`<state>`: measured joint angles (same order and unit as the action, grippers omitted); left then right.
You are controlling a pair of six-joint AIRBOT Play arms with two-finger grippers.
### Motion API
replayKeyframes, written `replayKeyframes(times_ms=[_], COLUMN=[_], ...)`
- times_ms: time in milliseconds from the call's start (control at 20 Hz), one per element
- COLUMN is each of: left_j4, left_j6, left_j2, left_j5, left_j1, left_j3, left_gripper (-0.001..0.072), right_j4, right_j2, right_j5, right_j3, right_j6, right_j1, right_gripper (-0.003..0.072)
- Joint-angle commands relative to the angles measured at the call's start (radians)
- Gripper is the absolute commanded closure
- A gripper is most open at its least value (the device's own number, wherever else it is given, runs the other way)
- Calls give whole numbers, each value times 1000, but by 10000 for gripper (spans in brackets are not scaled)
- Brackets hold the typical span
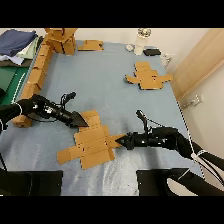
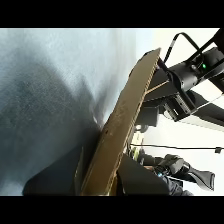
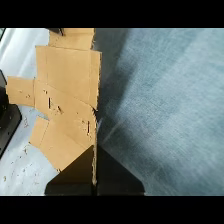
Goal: Fold the box.
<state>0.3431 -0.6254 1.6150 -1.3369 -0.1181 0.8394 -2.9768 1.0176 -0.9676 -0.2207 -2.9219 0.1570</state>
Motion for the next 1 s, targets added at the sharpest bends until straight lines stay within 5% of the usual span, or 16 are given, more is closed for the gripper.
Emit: replayKeyframes(times_ms=[0,100,150,200,350,400,500,600,900,950], left_j4=[32,43,44,43,34,29,14,17,62,71], left_j6=[0,-2,3,12,36,45,69,94,272,307], left_j2=[1,1,1,1,1,0,0,-5,-130,-155], left_j5=[-9,-9,-8,-5,16,26,27,12,209,255], left_j1=[-14,-18,-18,-18,-18,-18,-19,-34,-203,-234], left_j3=[0,0,0,0,1,1,3,26,77,77], left_gripper=[486,489,646,696,697,697,697,698,699,699], right_j4=[0,1,1,1,3,3,10,50,415,491], right_j2=[-1,-1,-1,-1,-1,-1,-1,-3,-3,-3], right_j5=[13,21,21,21,21,22,65,136,131,96], right_j3=[0,0,0,0,0,0,0,-23,-324,-390], right_j6=[2,8,8,8,8,9,50,118,580,692], right_j1=[1,1,1,1,1,1,-2,-16,-157,-169], right_gripper=[684,684,684,684,676,581,270,170,179,293])
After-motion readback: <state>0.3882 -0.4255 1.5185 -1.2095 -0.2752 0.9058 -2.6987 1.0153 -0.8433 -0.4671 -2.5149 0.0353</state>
